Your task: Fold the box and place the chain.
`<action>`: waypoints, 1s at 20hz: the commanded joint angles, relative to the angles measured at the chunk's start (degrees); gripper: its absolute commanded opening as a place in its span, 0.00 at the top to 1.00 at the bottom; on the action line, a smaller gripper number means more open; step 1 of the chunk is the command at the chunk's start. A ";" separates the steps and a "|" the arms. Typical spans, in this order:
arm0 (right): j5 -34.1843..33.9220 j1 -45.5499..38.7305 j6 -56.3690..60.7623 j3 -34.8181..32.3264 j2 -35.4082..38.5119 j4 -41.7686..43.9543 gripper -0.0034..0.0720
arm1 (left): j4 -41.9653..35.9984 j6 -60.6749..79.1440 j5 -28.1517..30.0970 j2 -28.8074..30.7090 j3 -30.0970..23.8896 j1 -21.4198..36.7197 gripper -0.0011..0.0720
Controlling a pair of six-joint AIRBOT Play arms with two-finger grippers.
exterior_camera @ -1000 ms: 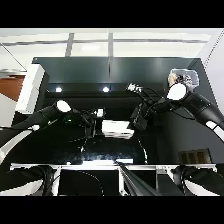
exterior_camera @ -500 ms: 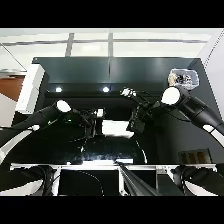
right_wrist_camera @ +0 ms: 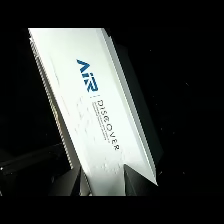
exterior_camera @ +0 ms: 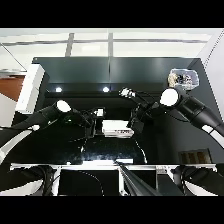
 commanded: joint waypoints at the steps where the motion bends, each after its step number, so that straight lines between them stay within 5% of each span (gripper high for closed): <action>1: 0.55 0.04 0.07 0.04 0.04 0.00 0.55 | 0.02 0.13 0.00 0.00 0.02 -0.04 0.39; 20: -1.92 1.70 0.55 -1.33 -0.07 0.11 0.55 | 0.02 0.13 0.00 0.00 0.02 -0.04 0.39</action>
